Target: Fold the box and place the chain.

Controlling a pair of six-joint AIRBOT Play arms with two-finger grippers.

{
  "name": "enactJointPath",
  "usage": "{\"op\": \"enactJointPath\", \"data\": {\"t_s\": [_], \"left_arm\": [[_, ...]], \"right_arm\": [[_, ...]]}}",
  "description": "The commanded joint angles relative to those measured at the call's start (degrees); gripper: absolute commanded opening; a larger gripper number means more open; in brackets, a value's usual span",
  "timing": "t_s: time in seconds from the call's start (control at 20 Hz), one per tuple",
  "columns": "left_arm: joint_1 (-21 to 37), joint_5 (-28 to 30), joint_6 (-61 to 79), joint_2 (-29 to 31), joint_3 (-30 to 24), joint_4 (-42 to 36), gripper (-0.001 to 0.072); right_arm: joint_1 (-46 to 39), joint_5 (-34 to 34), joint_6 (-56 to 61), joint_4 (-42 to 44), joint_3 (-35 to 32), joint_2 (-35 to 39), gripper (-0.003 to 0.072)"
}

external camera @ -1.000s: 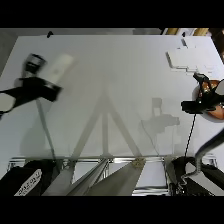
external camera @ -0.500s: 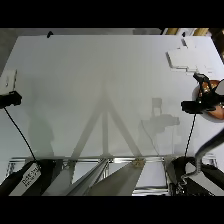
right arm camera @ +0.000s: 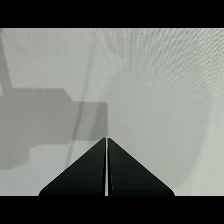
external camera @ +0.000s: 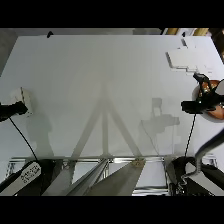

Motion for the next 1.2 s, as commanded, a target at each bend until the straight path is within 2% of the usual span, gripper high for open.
{"op": "enactJointPath", "data": {"t_s": [0.0, 0.25, 0.45, 0.5, 0.6, 0.7, 0.75, 0.9, 1.15], "left_arm": [[-1.2, 0.9, 0.1, 1.9, 0.0, -0.1, 0.0698], [-9.4, 6.1, 0.5, 11.0, 0.0, -0.4, 0.0697], [-21.3, 3.8, 0.6, 16.5, 0.0, -0.5, 0.068], [-24.7, 1.8, 0.6, 16.8, 0.0, -0.5, 0.0579], [-32.1, -4.1, 0.6, 16.6, 0.0, -0.5, 0.028], [-37.9, -9.0, 0.6, 16.5, 0.0, -0.5, 0.0046], [-40.5, -11.3, 0.6, 16.5, 0.0, -0.5, 0.0006], [-45.4, -14.8, 0.5, 15.5, 0.0, -3.0, 0.0007], [-47.1, -15.2, 0.3, 12.2, 0.0, -8.2, 0.0006]], "right_arm": [[0.0, 0.0, 0.0, 0.0, 0.0, 0.0, 0.0015], [0.0, 0.0, 0.0, 0.0, 0.0, 0.0, 0.0015], [0.0, 0.0, 0.0, 0.0, 0.0, 0.0, 0.0015], [0.0, 0.0, 0.0, 0.0, 0.0, 0.0, 0.0015], [0.0, 0.0, 0.0, 0.0, 0.0, 0.0, 0.0015], [0.0, 0.0, 0.0, 0.0, 0.0, 0.0, 0.0015], [0.0, 0.0, 0.0, 0.0, 0.0, 0.0, 0.0015], [0.0, 0.0, 0.0, 0.0, 0.0, 0.0, 0.0015], [0.0, 0.0, 0.0, 0.0, 0.0, 0.0, 0.0015]]}}
